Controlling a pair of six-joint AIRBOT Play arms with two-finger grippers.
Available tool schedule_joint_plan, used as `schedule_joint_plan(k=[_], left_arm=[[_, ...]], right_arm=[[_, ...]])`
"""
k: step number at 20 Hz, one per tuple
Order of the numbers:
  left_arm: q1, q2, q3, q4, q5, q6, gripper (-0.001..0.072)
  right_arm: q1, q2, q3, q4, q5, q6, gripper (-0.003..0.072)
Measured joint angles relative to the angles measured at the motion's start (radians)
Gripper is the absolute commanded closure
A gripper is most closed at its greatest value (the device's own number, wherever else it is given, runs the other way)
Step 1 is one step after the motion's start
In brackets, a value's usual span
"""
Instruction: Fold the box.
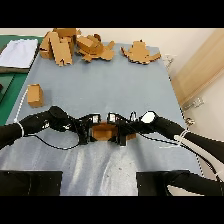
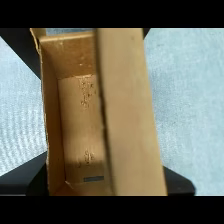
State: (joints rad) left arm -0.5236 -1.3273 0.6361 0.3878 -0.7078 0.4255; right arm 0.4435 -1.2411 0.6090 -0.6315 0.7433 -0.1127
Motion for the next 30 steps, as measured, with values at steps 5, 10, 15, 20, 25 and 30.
schedule_joint_plan(k=[5, 10, 15, 20, 25, 30], left_arm=[[0.0, 0.0, 0.0, 0.001, 0.003, 0.0, 0.0343], [0.0, 0.0, 0.0, 0.001, 0.007, 0.0, 0.0341], [0.0, 0.0, 0.0, 0.004, 0.031, -0.001, 0.0042], [0.004, 0.0, 0.0, 0.002, 0.028, -0.01, 0.0042], [0.008, 0.002, 0.0, 0.035, 0.027, -0.069, 0.0043], [0.007, 0.002, 0.0, 0.068, 0.024, -0.097, 0.018]], right_arm=[[0.0, 0.0, 0.0, 0.001, 0.0, 0.0, 0.0086], [0.0, 0.0, 0.0, 0.001, -0.001, 0.0, 0.0085], [0.0, 0.0, 0.0, 0.0, -0.003, 0.0, 0.0085], [0.0, 0.0, 0.0, 0.0, -0.003, 0.0, 0.0086], [0.0, 0.0, 0.0, 0.0, -0.002, 0.0, 0.0085], [0.0, 0.0, 0.0, 0.0, 0.0, 0.0, 0.0085]])
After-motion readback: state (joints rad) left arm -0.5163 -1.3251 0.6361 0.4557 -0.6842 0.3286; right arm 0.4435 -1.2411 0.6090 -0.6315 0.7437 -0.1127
